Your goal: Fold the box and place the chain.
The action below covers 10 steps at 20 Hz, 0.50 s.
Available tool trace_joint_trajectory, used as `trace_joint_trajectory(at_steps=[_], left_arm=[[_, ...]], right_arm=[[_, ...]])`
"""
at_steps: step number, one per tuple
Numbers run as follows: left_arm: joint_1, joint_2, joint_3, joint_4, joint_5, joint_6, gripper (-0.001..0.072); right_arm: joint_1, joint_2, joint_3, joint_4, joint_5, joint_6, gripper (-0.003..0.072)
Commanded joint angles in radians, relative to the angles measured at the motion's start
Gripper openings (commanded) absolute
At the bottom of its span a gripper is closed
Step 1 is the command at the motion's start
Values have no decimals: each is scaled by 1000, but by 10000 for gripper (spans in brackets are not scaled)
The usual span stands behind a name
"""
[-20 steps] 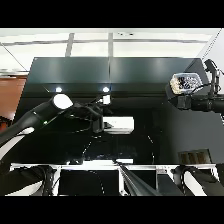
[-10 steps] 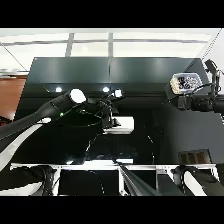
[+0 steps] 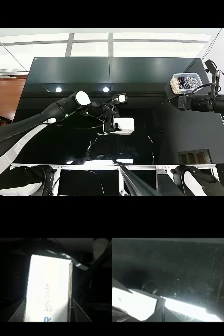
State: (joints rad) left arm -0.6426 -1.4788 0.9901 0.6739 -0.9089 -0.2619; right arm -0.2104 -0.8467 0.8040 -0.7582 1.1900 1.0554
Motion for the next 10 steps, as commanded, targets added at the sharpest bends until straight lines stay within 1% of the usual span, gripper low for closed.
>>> trace_joint_trajectory(at_steps=[1,4,6,8,10], left_arm=[[-18,-3,1,13,-9,5,712],[-37,-3,1,74,7,2,712],[-52,-5,1,86,23,-1,712],[-71,-12,1,87,51,-2,713],[-94,-24,1,98,101,-14,712]], right_arm=[[-1,1,1,-2,0,0,16],[-1,1,1,-3,0,0,15],[-1,1,1,-3,-1,0,15],[-1,1,1,-2,0,0,16],[-1,1,1,-3,0,4,16]])
